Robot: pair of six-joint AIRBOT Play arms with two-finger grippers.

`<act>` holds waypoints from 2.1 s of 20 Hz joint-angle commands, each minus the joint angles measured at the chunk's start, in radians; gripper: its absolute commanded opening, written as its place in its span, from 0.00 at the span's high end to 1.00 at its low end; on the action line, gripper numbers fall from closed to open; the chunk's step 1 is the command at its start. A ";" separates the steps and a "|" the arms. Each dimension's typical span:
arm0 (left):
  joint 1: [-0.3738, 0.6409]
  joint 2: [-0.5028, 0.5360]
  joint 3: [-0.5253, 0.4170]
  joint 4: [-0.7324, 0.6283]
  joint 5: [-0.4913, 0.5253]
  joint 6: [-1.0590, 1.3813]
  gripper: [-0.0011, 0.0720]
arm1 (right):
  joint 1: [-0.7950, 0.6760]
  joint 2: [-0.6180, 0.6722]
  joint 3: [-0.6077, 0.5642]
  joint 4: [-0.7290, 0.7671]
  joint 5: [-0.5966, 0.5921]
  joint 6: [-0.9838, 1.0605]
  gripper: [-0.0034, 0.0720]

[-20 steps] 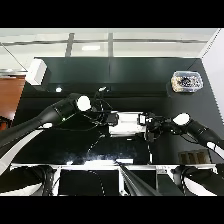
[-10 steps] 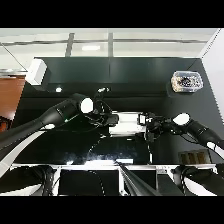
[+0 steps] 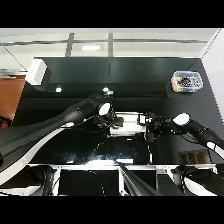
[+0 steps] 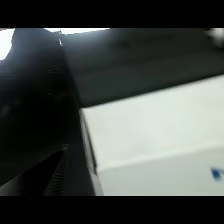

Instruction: Fold the box and place the chain.

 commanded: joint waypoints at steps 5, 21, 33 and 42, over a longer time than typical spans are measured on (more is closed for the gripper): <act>-0.029 -0.078 0.082 0.088 -0.099 -0.154 0.38 | 0.001 -0.001 0.001 0.000 0.000 0.000 0.54; -0.028 -0.087 0.105 0.066 -0.097 -0.161 0.95 | 0.001 -0.001 0.001 0.000 0.001 0.000 0.54; -0.024 -0.090 0.106 0.067 -0.098 -0.204 0.95 | 0.001 -0.001 0.001 0.000 0.001 0.000 0.54; -0.020 -0.089 0.106 0.073 -0.102 -0.201 0.95 | 0.000 0.020 0.003 -0.002 0.013 0.072 0.10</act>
